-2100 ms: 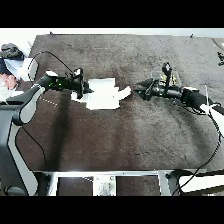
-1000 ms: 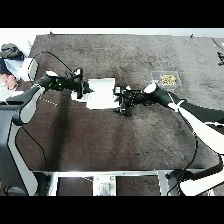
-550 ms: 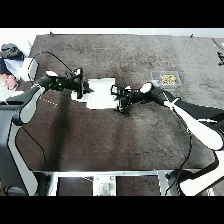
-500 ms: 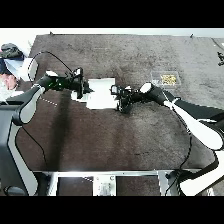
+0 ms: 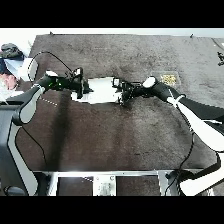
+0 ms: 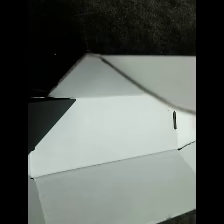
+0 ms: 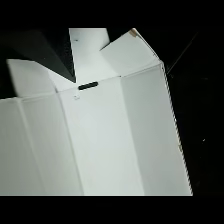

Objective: Fold the box and place the chain.

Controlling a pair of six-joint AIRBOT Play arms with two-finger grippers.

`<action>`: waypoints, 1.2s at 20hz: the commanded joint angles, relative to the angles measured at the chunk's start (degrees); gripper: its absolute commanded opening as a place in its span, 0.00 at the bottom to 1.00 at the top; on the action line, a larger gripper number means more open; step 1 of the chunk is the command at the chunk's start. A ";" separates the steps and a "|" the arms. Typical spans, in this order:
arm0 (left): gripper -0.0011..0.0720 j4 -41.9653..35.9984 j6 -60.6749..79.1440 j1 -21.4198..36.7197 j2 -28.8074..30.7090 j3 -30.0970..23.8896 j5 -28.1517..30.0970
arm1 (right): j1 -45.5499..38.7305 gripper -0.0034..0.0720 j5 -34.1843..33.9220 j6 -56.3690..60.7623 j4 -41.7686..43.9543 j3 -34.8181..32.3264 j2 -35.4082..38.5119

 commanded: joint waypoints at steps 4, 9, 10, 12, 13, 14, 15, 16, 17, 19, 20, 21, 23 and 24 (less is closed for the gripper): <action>0.03 0.07 0.00 0.04 0.04 -0.02 -0.13 | -2.82 0.86 5.49 -2.05 1.75 5.90 -2.43; 0.03 0.09 0.00 0.04 0.02 -0.02 -0.13 | -3.87 0.86 8.90 -2.03 1.92 10.99 -5.57; 0.03 0.09 0.00 0.04 0.04 -0.02 -0.13 | -3.98 0.86 8.90 -2.08 1.95 11.34 -5.88; 0.03 0.07 0.00 0.04 0.04 -0.02 -0.13 | -4.00 0.94 8.79 -2.54 1.97 11.56 -5.99; 0.03 0.09 0.00 0.04 0.04 -0.02 -0.13 | -4.00 0.94 8.76 -2.56 1.90 11.63 -5.99; 0.03 0.07 0.00 0.04 0.04 -0.02 -0.11 | -4.26 0.94 8.74 -2.80 1.95 11.63 -5.99; 0.03 0.07 0.00 0.04 0.02 -0.02 -0.11 | -4.63 0.94 8.70 -3.69 1.95 11.63 -5.99; 0.03 0.09 0.00 0.04 0.04 -0.02 -0.13 | -5.09 0.94 8.74 -4.09 2.32 11.65 -5.99; 0.03 0.07 0.00 0.04 0.04 -0.02 -0.13 | -5.60 0.94 9.07 -4.52 2.73 11.72 -6.01; 0.03 0.07 0.00 0.04 0.04 -0.02 -0.11 | -6.27 0.94 10.45 -5.66 3.26 11.80 -6.32; 0.03 0.07 0.00 0.04 0.02 -0.02 -0.11 | -6.38 0.94 11.30 -6.34 4.26 12.15 -6.75; 0.03 0.07 0.00 0.04 0.04 -0.02 -0.11 | -6.38 0.94 12.74 -6.84 5.29 13.27 -7.65; 0.03 0.07 0.00 0.04 0.02 -0.02 -0.13 | -6.36 0.94 14.32 -6.82 7.65 16.09 -9.88; 0.03 0.07 0.00 0.04 0.04 -0.02 -0.13 | -6.36 0.94 15.17 -6.71 8.07 17.14 -10.82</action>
